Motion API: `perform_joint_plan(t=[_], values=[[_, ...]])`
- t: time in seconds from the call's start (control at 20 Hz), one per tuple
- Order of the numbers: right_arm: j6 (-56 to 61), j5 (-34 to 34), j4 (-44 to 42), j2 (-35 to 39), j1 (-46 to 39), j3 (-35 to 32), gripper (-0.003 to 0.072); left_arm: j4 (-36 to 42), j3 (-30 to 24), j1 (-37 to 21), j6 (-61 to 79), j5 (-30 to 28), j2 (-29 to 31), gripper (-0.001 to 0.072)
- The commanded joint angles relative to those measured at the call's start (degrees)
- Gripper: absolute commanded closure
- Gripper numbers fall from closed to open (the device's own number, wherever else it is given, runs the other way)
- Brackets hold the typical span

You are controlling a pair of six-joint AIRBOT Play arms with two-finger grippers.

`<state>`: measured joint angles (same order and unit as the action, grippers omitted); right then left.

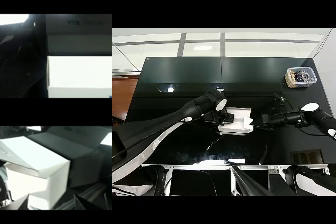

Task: Fold the box and place the chain.

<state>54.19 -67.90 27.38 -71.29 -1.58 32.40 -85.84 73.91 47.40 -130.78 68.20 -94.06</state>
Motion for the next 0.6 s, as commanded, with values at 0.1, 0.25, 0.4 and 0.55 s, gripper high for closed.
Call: perform_joint_plan(t=[0.1, 0.25, 0.4, 0.55], values=[[6.5, 4.3, 2.2, 0.0, 7.1, 3.1, 0.0214, 0.0, 0.0, 0.0, 0.0, 0.0, 0.0, 0.0686], [19.3, 7.7, 11.4, 0.0, 12.9, 7.0, 0.0214, 0.0, 0.0, 0.0, 0.0, 0.0, 0.0, 0.0686], [31.3, 10.6, 22.8, 0.0, 19.3, 11.0, 0.0214, 0.0, 0.0, 0.0, 0.0, 0.0, 0.0, 0.0686], [41.3, 12.3, 31.4, -0.1, 24.5, 13.7, 0.0214, 0.0, 0.0, 0.0, 0.0, 0.0, 0.0, 0.0687]])
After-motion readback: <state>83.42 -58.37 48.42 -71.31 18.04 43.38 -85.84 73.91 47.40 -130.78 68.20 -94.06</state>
